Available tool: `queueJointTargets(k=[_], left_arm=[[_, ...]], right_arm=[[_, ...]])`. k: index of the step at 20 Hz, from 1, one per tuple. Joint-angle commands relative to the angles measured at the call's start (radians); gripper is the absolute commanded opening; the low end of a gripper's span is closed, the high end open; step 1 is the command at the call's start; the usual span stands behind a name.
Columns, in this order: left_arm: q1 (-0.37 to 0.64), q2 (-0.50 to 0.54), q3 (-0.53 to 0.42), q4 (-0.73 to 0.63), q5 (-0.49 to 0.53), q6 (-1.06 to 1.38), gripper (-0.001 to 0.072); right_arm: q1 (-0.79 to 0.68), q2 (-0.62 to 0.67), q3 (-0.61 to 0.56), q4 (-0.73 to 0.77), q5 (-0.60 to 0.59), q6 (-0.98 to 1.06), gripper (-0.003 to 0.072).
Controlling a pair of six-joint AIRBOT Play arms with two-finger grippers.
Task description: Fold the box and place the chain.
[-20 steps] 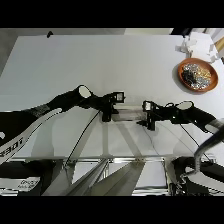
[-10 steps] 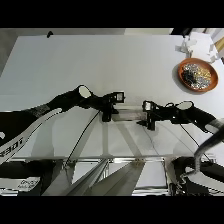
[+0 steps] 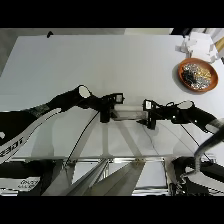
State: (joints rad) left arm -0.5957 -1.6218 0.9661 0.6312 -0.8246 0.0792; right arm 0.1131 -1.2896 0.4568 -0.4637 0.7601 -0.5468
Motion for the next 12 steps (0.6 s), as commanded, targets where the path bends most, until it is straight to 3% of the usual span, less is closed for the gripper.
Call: queueJointTargets(k=[1, 4, 7, 10, 11, 12], left_arm=[[0.009, 0.021, 0.001, -0.007, -0.003, -0.043, 0.0394], [0.026, 0.089, 0.001, 0.059, -0.011, -0.074, 0.0394], [0.054, 0.175, 0.001, 0.187, -0.023, -0.188, 0.0453], [0.084, 0.254, 0.001, 0.297, -0.115, -0.265, 0.0452], [0.086, 0.281, 0.001, 0.315, -0.158, -0.28, 0.044], [0.085, 0.304, 0.001, 0.323, -0.201, -0.297, 0.0314]], right_arm=[[0.001, 0.0, 0.0, -0.003, 0.013, -0.001, 0.0413], [0.001, 0.0, 0.0, -0.003, 0.013, -0.001, 0.0413], [0.001, 0.0, 0.0, -0.003, 0.013, -0.001, 0.0413], [0.001, 0.0, 0.0, -0.003, 0.013, -0.001, 0.0413], [0.001, 0.0, 0.0, -0.003, 0.013, -0.001, 0.0413], [0.001, 0.0, 0.0, -0.003, 0.013, -0.001, 0.0413]])
